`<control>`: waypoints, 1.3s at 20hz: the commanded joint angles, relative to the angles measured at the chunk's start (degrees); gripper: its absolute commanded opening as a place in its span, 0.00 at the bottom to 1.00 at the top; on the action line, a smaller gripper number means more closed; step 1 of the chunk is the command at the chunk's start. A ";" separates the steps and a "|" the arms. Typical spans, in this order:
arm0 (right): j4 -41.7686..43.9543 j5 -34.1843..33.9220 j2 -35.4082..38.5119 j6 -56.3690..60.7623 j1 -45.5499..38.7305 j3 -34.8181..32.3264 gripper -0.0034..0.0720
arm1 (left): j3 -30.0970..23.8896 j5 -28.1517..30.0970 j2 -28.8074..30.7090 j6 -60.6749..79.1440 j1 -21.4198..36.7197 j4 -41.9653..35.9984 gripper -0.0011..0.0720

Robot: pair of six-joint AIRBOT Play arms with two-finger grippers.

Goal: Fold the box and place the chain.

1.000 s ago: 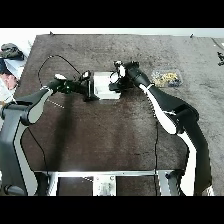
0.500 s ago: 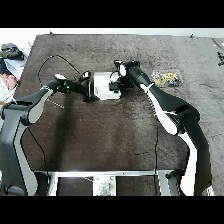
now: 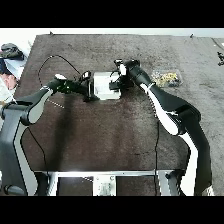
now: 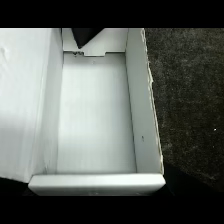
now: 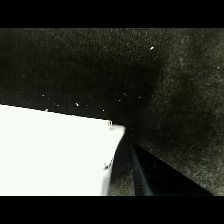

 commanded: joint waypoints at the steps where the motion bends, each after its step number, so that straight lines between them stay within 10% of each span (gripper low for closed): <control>1: 0.02 -1.03 1.57 -0.20 0.00 0.07 0.53 | -0.02 0.04 0.00 0.02 0.04 0.00 0.49; 11: -0.02 0.52 -0.57 -0.63 0.00 -0.04 0.52 | -0.02 0.02 -0.02 0.02 0.04 0.00 0.49; 26: -4.70 0.37 -1.55 1.55 1.42 -0.07 0.08 | -0.02 0.02 0.00 0.02 0.04 0.00 0.49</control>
